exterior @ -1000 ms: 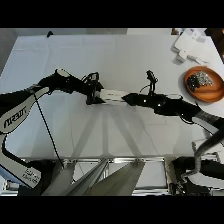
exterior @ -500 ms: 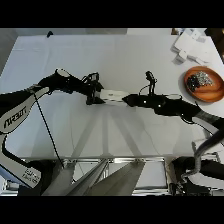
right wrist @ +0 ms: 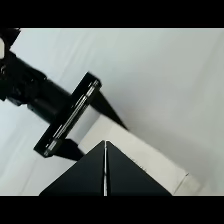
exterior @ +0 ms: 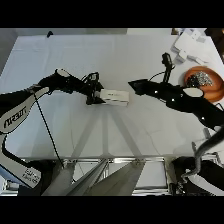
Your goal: Fold the box and place the chain.
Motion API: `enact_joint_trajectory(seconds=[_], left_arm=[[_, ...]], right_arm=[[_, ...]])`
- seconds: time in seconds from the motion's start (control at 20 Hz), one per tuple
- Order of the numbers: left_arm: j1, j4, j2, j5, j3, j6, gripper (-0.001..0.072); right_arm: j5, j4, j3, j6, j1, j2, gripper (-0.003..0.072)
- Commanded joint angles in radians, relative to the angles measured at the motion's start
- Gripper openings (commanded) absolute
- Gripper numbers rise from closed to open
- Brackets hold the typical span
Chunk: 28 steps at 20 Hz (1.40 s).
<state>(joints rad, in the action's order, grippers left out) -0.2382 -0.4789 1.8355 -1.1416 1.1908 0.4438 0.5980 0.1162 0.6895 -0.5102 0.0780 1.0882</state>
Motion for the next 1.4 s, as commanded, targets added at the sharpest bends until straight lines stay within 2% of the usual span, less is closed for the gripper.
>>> enact_joint_trajectory(seconds=[0.0, 0.15, 0.25, 0.35, 0.55, 0.7, 0.85, 1.05, 1.35], left_arm=[[0.000, -0.001, 0.000, 0.001, 0.000, 0.000, 0.0437], [0.000, -0.001, 0.000, 0.001, 0.000, 0.000, 0.0437], [0.000, -0.001, 0.000, 0.001, 0.000, 0.001, 0.0437], [0.000, -0.001, 0.000, 0.001, 0.000, 0.000, 0.0436], [0.000, -0.001, 0.000, 0.002, 0.000, 0.001, 0.0437], [0.000, 0.001, 0.000, 0.001, 0.000, 0.001, 0.0437], [0.000, 0.002, 0.000, 0.001, 0.000, 0.001, 0.0437], [0.000, 0.002, 0.000, 0.001, 0.000, 0.001, 0.0437], [-0.006, 0.014, 0.000, -0.006, 0.000, 0.000, 0.0436]], right_arm=[[-0.004, 0.402, 0.108, -0.297, -0.071, -0.068, 0.0002], [0.117, 0.838, 0.261, -0.602, -0.119, -0.068, 0.0002], [0.245, 1.064, 0.339, -0.696, -0.127, -0.068, 0.0002], [0.365, 1.207, 0.373, -0.726, -0.127, -0.068, 0.0003], [0.527, 1.402, 0.374, -0.803, -0.127, -0.033, 0.0003], [0.584, 1.445, 0.374, -0.801, -0.127, 0.046, 0.0004], [0.497, 1.423, 0.374, -0.799, -0.127, 0.092, 0.0006], [0.371, 1.416, 0.374, -0.799, -0.127, 0.093, 0.0007], [0.350, 1.416, 0.374, -0.799, -0.127, 0.093, 0.0007]])
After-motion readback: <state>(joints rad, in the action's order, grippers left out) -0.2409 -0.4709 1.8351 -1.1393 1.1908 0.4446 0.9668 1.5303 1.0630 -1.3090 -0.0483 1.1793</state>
